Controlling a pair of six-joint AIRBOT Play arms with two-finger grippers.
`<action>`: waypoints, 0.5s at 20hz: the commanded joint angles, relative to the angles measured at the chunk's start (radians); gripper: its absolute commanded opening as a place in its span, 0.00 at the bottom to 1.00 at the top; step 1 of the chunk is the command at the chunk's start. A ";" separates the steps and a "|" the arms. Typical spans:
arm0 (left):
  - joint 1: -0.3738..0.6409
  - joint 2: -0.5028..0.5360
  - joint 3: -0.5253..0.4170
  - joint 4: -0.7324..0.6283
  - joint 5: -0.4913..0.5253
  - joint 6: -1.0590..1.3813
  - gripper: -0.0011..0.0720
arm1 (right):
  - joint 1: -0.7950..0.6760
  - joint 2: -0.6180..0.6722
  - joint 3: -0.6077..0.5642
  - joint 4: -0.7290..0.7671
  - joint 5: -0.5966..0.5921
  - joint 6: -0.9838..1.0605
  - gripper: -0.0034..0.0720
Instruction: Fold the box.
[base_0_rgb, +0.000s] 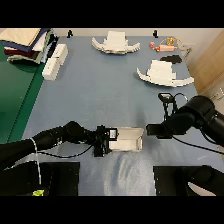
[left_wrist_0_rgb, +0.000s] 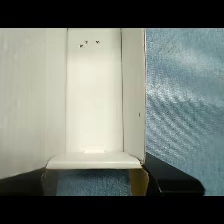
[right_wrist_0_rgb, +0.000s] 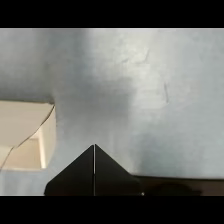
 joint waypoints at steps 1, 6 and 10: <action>0.000 0.001 0.000 0.000 0.000 0.000 0.74 | -0.240 -0.088 -0.006 0.202 0.097 -0.311 0.05; 0.000 0.001 0.000 0.001 0.000 0.000 0.74 | -0.497 -0.336 0.042 0.636 0.113 -0.715 0.05; 0.000 0.001 0.000 0.001 0.000 0.000 0.74 | -0.495 -0.509 0.175 0.824 -0.017 -0.920 0.05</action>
